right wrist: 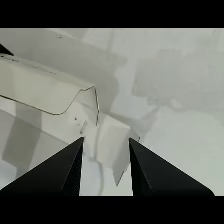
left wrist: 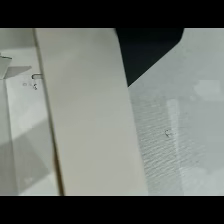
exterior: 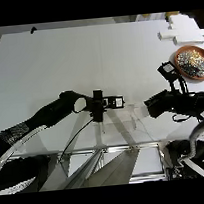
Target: Fold the box and place the chain.
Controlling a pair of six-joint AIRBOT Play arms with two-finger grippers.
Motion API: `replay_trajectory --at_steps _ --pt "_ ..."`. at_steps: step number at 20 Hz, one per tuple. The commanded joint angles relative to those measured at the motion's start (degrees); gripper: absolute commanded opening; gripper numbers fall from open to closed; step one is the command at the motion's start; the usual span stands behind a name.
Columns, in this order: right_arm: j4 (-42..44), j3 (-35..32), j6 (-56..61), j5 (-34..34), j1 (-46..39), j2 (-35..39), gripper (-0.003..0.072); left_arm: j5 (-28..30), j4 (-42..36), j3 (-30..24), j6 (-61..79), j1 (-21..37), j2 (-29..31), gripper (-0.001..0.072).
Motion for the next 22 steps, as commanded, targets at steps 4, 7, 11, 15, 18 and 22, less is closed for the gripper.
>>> replay_trajectory --at_steps 4,7,11,15,18,22 --pt "0.0 0.0 0.0 0.0 0.0 0.0 0.0316 1.4 0.0 0.0 -2.9 -0.5 -0.1 0.001" --pt "0.0 0.0 0.0 0.0 0.0 0.0 0.0316 0.6 0.0 0.0 -2.9 -0.5 0.0 0.0009" --pt "0.0 0.0 0.0 0.0 0.0 0.0 0.0316 -1.2 0.0 0.0 -2.7 -0.5 0.1 0.0008" --pt "0.0 0.0 0.0 0.0 0.0 0.0 0.0316 -1.4 0.0 0.0 -2.7 -0.5 0.4 0.0008" --pt "0.0 0.0 0.0 0.0 0.0 0.0 0.0316 -1.5 -0.5 0.0 -2.7 -0.5 1.9 0.0008" --pt "0.0 0.0 0.0 0.0 0.0 0.0 0.0316 -4.4 -5.2 0.0 -2.7 -0.4 2.1 0.0009"
